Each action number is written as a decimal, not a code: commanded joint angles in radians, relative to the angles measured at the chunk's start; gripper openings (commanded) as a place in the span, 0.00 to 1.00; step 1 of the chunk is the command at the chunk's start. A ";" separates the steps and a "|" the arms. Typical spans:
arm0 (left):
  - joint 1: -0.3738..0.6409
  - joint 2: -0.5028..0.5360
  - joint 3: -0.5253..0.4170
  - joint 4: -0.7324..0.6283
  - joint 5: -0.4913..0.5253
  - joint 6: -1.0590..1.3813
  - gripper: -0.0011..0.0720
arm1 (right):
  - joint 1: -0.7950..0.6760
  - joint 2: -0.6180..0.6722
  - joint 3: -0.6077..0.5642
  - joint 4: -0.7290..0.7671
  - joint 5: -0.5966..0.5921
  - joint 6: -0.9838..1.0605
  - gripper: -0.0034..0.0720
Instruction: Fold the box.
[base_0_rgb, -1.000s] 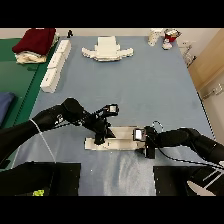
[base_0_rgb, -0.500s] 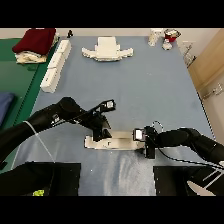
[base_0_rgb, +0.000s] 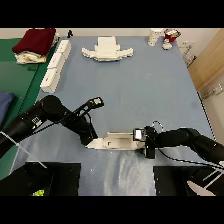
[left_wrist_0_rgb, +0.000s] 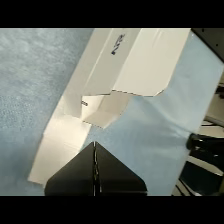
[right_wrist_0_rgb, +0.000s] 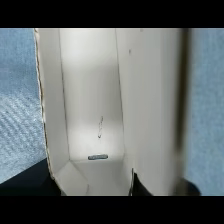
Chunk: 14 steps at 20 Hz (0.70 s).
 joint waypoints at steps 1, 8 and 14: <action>-0.050 -0.004 -0.045 -0.198 0.019 -0.144 0.03 | 0.000 0.000 0.001 0.000 0.000 0.000 0.72; -0.095 -0.190 0.051 -0.391 0.237 -0.140 0.03 | 0.000 0.000 0.001 0.000 0.000 0.000 0.72; -0.088 -0.369 0.068 -0.377 0.298 -0.182 0.03 | 0.000 0.000 0.001 0.000 0.000 0.000 0.72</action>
